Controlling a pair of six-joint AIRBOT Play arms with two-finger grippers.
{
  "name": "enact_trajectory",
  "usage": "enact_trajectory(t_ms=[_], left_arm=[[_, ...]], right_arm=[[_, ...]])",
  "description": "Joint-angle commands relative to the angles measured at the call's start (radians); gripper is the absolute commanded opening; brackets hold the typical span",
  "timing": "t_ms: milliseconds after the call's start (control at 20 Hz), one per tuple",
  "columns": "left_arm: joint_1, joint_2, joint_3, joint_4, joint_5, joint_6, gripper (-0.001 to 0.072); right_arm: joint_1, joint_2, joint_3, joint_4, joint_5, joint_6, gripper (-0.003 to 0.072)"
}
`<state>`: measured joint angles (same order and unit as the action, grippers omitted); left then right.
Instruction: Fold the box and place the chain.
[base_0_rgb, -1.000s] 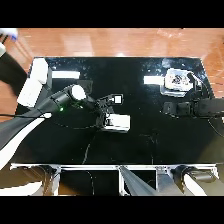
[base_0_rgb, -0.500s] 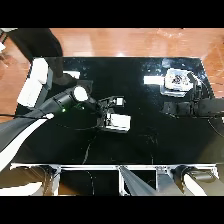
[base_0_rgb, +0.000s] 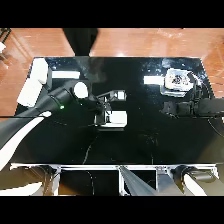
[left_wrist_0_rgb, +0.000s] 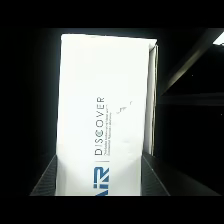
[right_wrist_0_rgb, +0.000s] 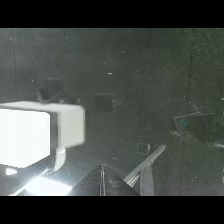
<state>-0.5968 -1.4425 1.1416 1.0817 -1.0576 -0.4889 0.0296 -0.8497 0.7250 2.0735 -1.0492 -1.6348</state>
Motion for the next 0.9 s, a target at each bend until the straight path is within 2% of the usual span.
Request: enact_trajectory(t_ms=[0,150,250,450,550,650,850], left_arm=[[0.057,0.076,0.043,0.147,-0.11,-0.259,0.0022],[0.187,0.175,0.038,0.212,-0.272,-0.425,0.0022],[0.309,0.24,0.019,0.235,-0.371,-0.484,0.0022],[0.632,0.362,-0.082,0.317,-0.439,-0.59,0.0022],[0.817,0.397,-0.133,0.346,-0.412,-0.59,0.0022],[0.996,0.399,-0.169,0.295,-0.36,-0.622,0.0022],[1.234,0.395,-0.182,0.332,-0.247,-0.592,0.0023]], right_arm=[[-0.001,0.001,0.0,0.0,0.002,0.0,0.0025],[0.0,0.0,0.0,0.0,0.002,0.0,0.0025],[-0.001,0.001,0.0,0.0,0.002,0.0,0.0025],[0.0,0.0,0.0,0.0,0.002,-0.012,0.0025],[0.0,0.001,0.0,0.0,0.003,-0.034,0.0025],[0.0,0.001,0.0,0.0,0.014,-0.038,0.0025],[0.0,0.001,0.0,0.0,0.032,-0.039,0.0025]])
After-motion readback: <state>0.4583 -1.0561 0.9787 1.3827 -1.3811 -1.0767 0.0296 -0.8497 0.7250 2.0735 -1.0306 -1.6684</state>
